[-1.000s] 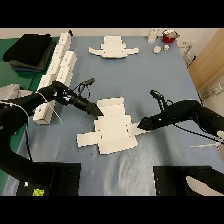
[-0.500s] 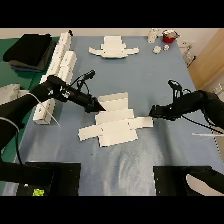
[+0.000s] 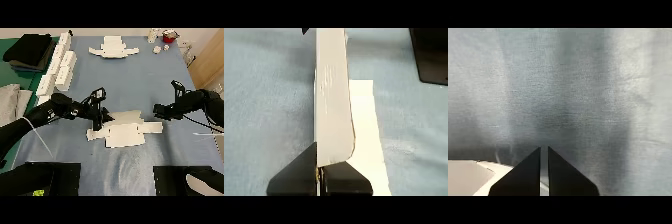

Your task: Fold the box.

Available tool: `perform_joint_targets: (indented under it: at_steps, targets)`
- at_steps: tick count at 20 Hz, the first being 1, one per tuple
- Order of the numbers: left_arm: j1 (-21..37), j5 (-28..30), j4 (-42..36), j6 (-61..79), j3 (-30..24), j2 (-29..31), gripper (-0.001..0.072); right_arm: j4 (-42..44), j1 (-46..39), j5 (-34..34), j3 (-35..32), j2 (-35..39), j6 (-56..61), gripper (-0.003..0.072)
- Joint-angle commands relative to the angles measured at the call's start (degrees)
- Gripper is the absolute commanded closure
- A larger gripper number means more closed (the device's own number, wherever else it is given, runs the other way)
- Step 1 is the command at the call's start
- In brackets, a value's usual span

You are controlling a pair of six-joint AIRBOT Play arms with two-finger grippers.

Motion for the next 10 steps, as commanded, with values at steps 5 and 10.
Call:
perform_joint_targets:
  at_steps: [5, 10]
  targets:
    - [-1.92, 3.48, -3.80, 6.60, -3.93, -0.50, 0.0697, 0.68, -0.02, -0.28, 0.04, 0.04, 0.37, 0.0666]
    - [-1.92, 2.34, 0.96, 2.40, -3.98, -0.59, 0.0697, 1.16, -0.02, -0.31, 0.04, 0.04, 0.39, 0.0667]
